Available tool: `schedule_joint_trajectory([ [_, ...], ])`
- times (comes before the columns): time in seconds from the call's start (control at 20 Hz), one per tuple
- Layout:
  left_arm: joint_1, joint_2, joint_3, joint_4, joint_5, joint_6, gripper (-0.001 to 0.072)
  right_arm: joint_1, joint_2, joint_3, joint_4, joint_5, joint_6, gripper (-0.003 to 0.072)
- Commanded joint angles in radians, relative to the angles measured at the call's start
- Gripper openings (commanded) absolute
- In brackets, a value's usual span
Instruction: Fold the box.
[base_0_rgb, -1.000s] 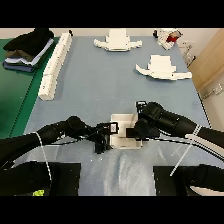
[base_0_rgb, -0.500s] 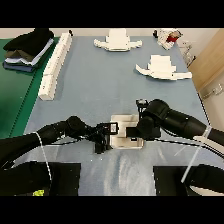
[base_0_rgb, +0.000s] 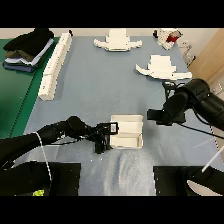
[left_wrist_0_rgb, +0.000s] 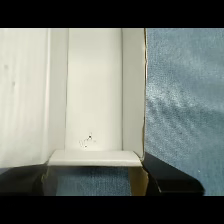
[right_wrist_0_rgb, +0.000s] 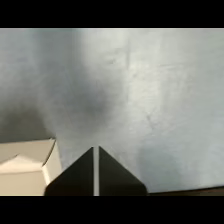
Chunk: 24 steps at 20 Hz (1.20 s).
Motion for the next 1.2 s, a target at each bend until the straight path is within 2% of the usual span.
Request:
schedule_joint_trajectory([
  [0.0, 0.0, 0.0, 0.001, 0.0, 0.0, 0.0, 0.0466, -0.226, -0.094, 0.001, 0.178, 0.084, -0.238, 0.0001],
  [0.1, 0.0, 0.0, 0.001, 0.0, 0.0, 0.0, 0.0466, -0.328, -0.193, 0.002, 0.463, 0.14, -0.407, 0.0001],
  [0.2, 0.0, 0.0, 0.001, 0.0, 0.0, 0.0, 0.0466, -0.394, -0.306, 0.002, 0.765, 0.144, -0.6, 0.0001],
  [0.3, 0.0, 0.0, 0.001, 0.0, 0.0, 0.0, 0.0466, -0.407, -0.407, 0.011, 0.899, 0.108, -0.708, 0.0],
  [0.5, 0.0, 0.0, 0.001, 0.0, 0.0, 0.0, 0.0466, -0.385, -0.523, 0.036, 0.996, 0.008, -0.842, -0.0001],
  [0.65, 0.0, 0.0, 0.001, 0.0, 0.0, 0.0, 0.0466, -0.362, -0.528, 0.039, 1.034, -0.038, -0.956, -0.0001],
  [0.9, 0.0, 0.0, 0.001, 0.0, 0.0, 0.0, 0.0466, -0.301, -0.524, 0.038, 1.037, -0.2, -1.089, -0.0001],
  [1.15, 0.0, 0.0, 0.001, 0.0, 0.0, 0.0, 0.0466, -0.185, -0.431, 0.032, 0.968, -0.175, -1.158, -0.0001],
])
